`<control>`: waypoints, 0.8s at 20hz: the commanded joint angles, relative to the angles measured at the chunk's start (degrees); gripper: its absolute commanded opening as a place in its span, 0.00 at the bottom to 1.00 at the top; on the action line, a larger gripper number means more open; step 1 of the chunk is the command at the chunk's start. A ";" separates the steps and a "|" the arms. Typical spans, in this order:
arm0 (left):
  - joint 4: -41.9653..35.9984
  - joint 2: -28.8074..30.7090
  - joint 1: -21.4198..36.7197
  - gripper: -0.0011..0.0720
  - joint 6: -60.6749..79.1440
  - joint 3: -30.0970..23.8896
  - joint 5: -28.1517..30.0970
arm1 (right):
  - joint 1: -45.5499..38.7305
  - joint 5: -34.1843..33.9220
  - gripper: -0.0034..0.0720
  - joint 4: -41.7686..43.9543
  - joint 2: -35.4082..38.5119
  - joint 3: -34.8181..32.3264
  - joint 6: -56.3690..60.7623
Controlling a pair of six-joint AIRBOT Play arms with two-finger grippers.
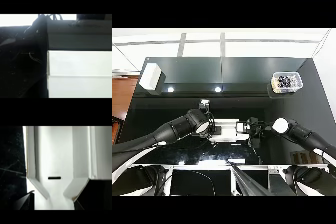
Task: Fold the box and place the chain.
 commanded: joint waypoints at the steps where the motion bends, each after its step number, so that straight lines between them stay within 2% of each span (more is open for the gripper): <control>1: 0.02 0.04 -0.02 0.05 0.13 0.07 0.02 | 0.02 -0.87 0.87 5.51 -1.07 -0.11 -5.29; 2: 0.02 0.04 -0.02 0.05 0.13 0.07 0.02 | 0.02 -0.48 0.85 5.55 -1.07 -0.11 -5.27; 3: 0.02 0.04 0.00 0.05 0.13 0.07 0.02 | 0.02 0.39 0.59 5.90 -1.07 -0.11 -5.20; 5: 0.02 0.04 -0.02 0.05 0.13 0.07 0.02 | 0.04 1.29 0.27 8.59 -1.07 -0.11 -5.22; 11: 0.00 0.04 -0.02 0.05 0.13 0.07 0.37 | 0.92 0.22 0.27 15.98 -2.08 -0.11 -5.22; 16: 0.00 0.04 -0.02 0.05 0.15 0.07 0.66 | 4.28 -5.22 0.27 17.66 -3.87 -0.13 -5.18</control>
